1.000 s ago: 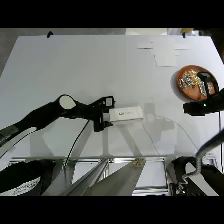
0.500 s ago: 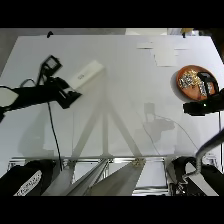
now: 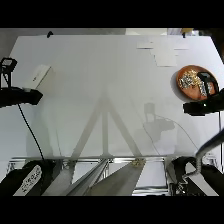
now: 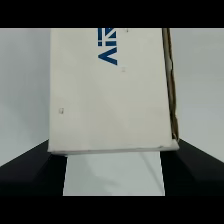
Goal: Fold the box and place the chain.
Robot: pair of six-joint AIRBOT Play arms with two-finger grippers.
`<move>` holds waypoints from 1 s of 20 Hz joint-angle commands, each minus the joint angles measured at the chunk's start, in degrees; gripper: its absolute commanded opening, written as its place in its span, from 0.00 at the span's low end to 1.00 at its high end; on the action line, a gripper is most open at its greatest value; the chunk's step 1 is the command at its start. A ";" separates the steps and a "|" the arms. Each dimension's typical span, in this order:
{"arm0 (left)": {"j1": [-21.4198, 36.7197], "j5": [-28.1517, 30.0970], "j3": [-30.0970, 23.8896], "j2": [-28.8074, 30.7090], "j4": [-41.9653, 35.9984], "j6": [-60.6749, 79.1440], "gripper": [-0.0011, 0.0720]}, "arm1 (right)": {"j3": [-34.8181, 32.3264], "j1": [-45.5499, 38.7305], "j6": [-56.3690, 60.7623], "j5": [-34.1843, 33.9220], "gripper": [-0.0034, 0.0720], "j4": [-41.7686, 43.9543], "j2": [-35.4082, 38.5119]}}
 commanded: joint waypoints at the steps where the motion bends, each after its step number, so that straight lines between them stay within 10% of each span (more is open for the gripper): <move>1: 2.62 -0.76 -1.81 -4.31 4.00 -5.16 0.14 | 0.00 -0.04 0.00 0.00 0.07 0.00 0.04; 9: 2.62 -2.64 -2.38 -10.58 4.59 -5.20 0.37 | 0.00 -0.04 0.00 0.00 0.07 0.00 0.04; 14: 2.62 -3.45 -2.49 -11.21 4.98 -5.20 0.92 | 0.00 -0.04 0.00 0.00 0.07 0.00 0.04; 20: 2.43 -3.45 -2.49 -3.89 4.98 -5.18 0.97 | 0.00 -0.04 0.00 0.02 0.07 0.00 0.04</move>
